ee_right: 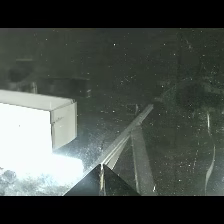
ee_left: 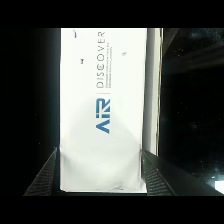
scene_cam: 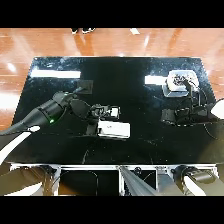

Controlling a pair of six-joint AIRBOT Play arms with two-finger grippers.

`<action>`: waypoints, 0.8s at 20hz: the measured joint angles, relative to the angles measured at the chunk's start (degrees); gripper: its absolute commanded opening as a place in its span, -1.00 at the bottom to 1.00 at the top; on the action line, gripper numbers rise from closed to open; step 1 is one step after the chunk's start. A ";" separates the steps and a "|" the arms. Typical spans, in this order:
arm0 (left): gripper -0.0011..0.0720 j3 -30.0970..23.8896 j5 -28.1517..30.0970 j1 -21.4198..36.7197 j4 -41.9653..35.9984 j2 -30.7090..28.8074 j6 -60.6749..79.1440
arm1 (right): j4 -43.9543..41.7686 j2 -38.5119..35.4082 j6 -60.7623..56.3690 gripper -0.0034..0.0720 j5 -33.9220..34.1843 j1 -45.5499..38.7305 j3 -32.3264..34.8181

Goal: Fold the box and place the chain.

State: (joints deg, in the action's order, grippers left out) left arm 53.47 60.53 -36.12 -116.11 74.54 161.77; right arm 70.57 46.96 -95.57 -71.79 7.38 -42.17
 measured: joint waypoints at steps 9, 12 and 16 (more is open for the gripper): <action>0.77 -0.07 1.51 0.00 -0.02 0.83 -0.92 | -0.02 0.00 0.00 -0.84 0.04 0.00 0.00; 0.77 -0.07 1.40 -0.13 -0.07 1.66 -1.49 | 0.00 0.00 0.02 -0.84 0.22 0.00 0.00; 0.15 -0.04 0.55 -0.44 -0.52 2.34 -2.95 | 0.00 0.00 0.02 -0.84 0.42 0.00 0.00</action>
State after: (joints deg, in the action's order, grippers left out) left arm 53.43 61.08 -36.56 -116.64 76.88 158.82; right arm 70.57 46.96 -95.55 -71.37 7.38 -42.17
